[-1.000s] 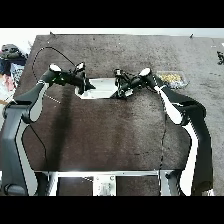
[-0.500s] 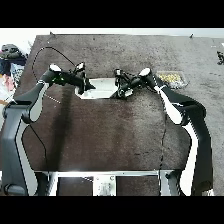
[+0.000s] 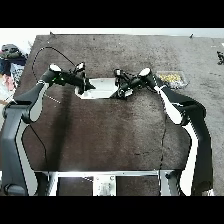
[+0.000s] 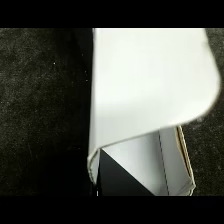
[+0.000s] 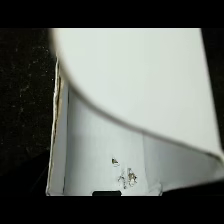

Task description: Fold the box and place the chain.

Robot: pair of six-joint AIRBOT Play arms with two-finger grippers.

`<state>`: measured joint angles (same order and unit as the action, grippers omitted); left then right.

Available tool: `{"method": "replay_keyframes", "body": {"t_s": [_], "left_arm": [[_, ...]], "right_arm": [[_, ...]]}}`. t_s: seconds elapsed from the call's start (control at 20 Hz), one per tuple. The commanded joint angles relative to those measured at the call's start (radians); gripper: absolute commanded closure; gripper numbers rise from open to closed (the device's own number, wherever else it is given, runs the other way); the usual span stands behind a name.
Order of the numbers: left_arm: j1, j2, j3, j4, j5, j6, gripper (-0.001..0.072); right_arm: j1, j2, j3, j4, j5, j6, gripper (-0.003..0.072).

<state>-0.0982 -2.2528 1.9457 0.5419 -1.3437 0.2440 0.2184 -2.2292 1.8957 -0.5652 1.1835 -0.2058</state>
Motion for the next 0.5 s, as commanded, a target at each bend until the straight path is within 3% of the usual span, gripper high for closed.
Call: {"method": "replay_keyframes", "body": {"t_s": [0.0,0.45], "left_arm": [[-0.001,-0.001,0.000,-0.001,0.000,0.000,0.0698],[-0.001,-0.001,0.000,-0.042,0.000,0.000,0.0698]], "right_arm": [[0.001,-0.001,0.000,0.000,-0.002,0.000,0.0183],[0.001,-0.001,0.000,0.000,-0.002,0.000,0.0183]]}}
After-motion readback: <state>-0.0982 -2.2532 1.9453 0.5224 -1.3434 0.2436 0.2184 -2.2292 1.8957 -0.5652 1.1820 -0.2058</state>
